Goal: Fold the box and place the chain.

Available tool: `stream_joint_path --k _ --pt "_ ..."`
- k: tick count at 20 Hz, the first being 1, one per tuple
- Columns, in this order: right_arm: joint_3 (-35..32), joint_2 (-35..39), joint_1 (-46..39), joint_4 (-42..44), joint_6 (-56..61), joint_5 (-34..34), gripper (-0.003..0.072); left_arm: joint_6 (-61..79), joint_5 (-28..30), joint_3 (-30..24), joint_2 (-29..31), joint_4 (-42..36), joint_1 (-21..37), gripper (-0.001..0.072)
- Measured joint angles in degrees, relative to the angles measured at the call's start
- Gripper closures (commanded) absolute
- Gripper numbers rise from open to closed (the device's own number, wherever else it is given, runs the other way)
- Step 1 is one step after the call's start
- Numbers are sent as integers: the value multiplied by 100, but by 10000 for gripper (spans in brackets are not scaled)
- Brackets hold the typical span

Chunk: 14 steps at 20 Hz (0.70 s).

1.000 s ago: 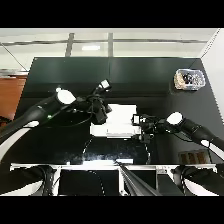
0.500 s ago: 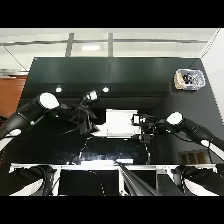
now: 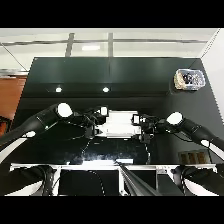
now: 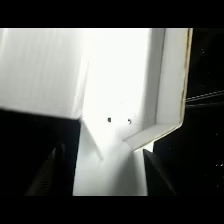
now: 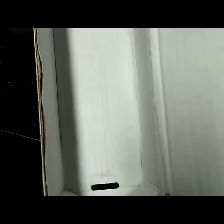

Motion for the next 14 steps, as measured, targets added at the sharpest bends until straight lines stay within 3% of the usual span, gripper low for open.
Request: stream_joint_path --k 1,2,3,4,5,14 --pt "0 0 0 2 0 0 452 17 68 -4 -11 4 -70 382" --pt "0 0 0 2 0 0 452 37 79 -7 -15 2 -131 383" --pt "0 0 0 2 0 0 452 52 129 -9 -22 9 -197 441" --pt "0 0 0 2 -2 0 452 52 157 -9 -24 7 -256 578" --pt "0 0 0 0 -2 0 452 57 177 -9 -28 2 -304 606" --pt "0 0 0 -2 -2 0 452 57 232 -11 -155 -841 -435 606"
